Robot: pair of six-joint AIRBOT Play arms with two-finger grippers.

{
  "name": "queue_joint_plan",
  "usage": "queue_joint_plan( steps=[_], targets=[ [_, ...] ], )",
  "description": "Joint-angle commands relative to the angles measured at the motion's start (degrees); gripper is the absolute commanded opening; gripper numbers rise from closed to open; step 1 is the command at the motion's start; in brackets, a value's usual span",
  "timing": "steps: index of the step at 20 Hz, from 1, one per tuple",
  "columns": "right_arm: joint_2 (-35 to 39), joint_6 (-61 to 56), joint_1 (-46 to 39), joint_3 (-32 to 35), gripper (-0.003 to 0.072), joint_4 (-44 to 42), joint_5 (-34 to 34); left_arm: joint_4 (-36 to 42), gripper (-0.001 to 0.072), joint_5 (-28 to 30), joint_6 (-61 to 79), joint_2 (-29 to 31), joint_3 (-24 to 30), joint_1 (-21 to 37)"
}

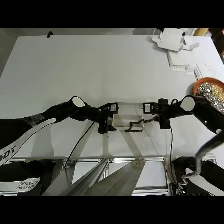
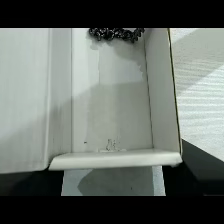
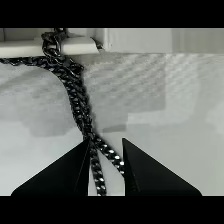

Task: Fold the box and place the chain.

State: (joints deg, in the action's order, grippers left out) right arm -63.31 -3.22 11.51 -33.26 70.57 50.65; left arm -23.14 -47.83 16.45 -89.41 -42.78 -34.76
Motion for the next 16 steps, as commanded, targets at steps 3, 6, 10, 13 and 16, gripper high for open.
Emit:
queue_joint_plan(
  steps=[3, 6, 10, 13, 16],
  targets=[
    [-0.63, 4.76, -0.02, 0.55, 0.0167, -1.79, -0.55, -0.02, 0.0373, 0.02, 0.02, 0.02, 0.02, 0.02],
    [-0.63, 5.27, -0.02, 0.87, 0.017, -3.21, -0.28, 0.0, 0.0373, 0.02, 0.02, 0.04, 0.02, 0.02],
    [-0.63, 5.27, -0.02, 1.09, 0.0201, -3.13, 0.2, -0.02, 0.0373, 0.02, 0.02, 0.04, 0.02, 0.02],
    [-0.63, 5.27, -0.04, 1.11, 0.0201, -3.13, -0.61, -0.02, 0.0373, 0.02, 0.02, 0.02, 0.02, 0.02],
    [-0.63, 5.27, -0.04, 1.11, 0.0201, -3.13, -0.57, 0.0, 0.0373, 0.02, 0.02, 0.04, 0.02, 0.02]
  ],
)
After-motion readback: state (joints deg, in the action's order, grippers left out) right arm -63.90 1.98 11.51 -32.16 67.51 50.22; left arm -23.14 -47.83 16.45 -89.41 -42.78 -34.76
